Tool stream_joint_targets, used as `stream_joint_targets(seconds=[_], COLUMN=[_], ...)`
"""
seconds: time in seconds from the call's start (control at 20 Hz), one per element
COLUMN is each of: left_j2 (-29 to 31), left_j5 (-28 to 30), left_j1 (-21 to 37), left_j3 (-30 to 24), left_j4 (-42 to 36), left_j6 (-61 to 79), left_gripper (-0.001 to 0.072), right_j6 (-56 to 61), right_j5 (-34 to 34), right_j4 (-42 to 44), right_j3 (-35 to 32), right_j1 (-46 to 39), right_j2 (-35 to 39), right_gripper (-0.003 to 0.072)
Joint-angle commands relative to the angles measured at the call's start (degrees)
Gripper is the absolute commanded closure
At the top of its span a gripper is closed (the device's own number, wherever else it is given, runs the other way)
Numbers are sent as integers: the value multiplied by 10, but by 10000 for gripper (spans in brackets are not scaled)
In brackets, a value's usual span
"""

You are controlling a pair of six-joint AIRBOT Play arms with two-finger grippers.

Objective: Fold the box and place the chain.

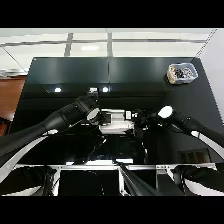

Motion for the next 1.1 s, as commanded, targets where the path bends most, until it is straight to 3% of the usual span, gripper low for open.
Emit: stream_joint_targets(seconds=[0.0, 0.4, 0.45, 0.55, 0.6, 1.05], left_j2=[-13, -49, -49, -49, -49, -49], left_j5=[2, 31, 34, 34, 34, 33], left_j1=[2, 5, 9, 15, 17, 18], left_j3=[0, 4, 4, 3, 4, 4], left_j4=[-28, -56, -63, -71, -74, -75], left_j6=[19, 36, 42, 57, 61, 62], left_gripper=[232, 242, 289, 629, 680, 680], right_j6=[0, 0, 0, 0, 0, 0], right_j5=[0, 0, 0, 0, 0, 0], right_j4=[0, 0, 0, 0, 0, 0], right_j3=[0, 0, 0, 0, 0, 0], right_j1=[0, 0, 0, 0, 0, 0], right_j2=[0, 0, 0, 0, 0, 0], right_gripper=[263, 263, 263, 262, 263, 263])
